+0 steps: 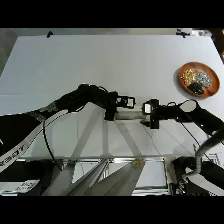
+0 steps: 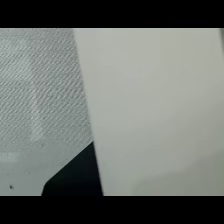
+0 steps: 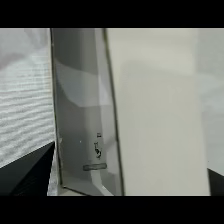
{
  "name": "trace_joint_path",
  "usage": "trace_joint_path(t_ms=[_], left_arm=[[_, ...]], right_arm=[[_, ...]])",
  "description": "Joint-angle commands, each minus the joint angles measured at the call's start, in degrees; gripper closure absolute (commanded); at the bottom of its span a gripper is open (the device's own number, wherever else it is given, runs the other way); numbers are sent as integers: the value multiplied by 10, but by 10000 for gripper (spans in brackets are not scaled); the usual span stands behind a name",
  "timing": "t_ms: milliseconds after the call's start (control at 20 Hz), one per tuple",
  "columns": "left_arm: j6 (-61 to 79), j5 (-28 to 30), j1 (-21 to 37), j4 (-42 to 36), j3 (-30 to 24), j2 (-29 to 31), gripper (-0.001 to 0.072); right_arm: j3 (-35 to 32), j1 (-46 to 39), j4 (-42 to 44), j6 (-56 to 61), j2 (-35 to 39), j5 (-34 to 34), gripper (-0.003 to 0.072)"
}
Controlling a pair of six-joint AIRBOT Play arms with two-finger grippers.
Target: Fold the box and place the chain.
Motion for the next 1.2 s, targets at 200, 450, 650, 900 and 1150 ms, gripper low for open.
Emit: trace_joint_path(t_ms=[200,450,650,900,1150], left_arm=[[0,-1,0,0,0,0,692],[0,-1,0,0,0,0,692],[0,-1,0,0,0,0,692],[0,-1,0,0,0,0,692],[0,-1,0,0,0,0,692]], right_arm=[[0,9,-14,-10,-28,10,5],[0,8,-16,-10,-29,10,43],[0,8,0,-15,-30,9,111],[0,-10,11,-21,-30,14,149],[0,-21,19,-20,-32,23,158]])
